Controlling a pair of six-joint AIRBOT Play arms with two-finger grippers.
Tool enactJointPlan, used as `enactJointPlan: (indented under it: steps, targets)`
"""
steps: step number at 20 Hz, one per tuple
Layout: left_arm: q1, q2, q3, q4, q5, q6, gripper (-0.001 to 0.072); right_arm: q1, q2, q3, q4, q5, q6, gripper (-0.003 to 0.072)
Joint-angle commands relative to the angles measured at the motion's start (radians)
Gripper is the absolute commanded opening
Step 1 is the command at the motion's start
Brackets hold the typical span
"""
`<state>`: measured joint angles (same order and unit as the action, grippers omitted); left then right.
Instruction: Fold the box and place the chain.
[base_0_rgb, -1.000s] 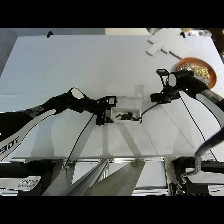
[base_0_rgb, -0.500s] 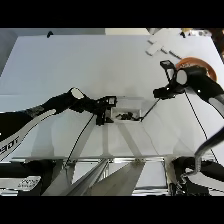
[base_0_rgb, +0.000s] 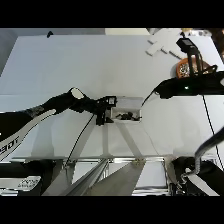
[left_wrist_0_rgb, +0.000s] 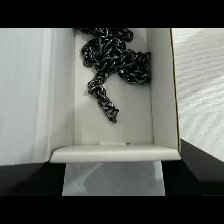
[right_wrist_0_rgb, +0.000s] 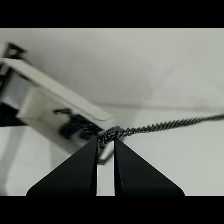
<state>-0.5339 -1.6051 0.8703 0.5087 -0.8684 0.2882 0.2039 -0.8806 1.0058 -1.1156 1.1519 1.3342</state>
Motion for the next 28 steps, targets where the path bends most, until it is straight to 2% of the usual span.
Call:
enactJointPlan:
  steps: [1,5,7,11,14,17,20,25,28]
  targets:
    - [0.0,0.0,0.0,0.0,0.0,0.0,0.0326,0.001,0.081,0.0,0.167,0.028,-0.064,0.0021]
    - [0.0,0.0,0.0,0.0,0.0,0.0,0.0326,0.001,0.107,0.0,0.386,0.053,-0.167,0.0021]
    - [0.0,0.0,0.0,0.0,0.0,0.0,0.0326,0.017,0.107,-0.001,0.433,0.048,-0.188,0.0021]
    - [0.0,0.0,0.0,0.0,0.0,0.0,0.0326,0.127,0.105,-0.025,0.41,-0.035,-0.191,0.0021]
    - [0.0,0.0,0.0,0.0,0.0,0.0,0.0326,0.21,0.086,-0.064,0.3,-0.149,-0.154,0.0021]
    - [0.0,0.0,0.0,0.0,0.0,0.0,0.0326,0.24,0.047,-0.102,0.198,-0.199,-0.084,0.0021]
    - [0.0,0.0,0.0,0.0,0.0,0.0,0.0326,0.253,-0.011,-0.148,0.18,-0.207,-0.081,0.0021]
    - [0.0,0.0,0.0,0.0,0.0,0.0,0.0326,0.323,-0.101,-0.237,0.167,-0.312,-0.082,0.0021]
    - [0.0,0.0,0.0,0.0,0.0,0.0,0.0326,0.356,-0.167,-0.254,0.15,-0.336,-0.081,0.0029]
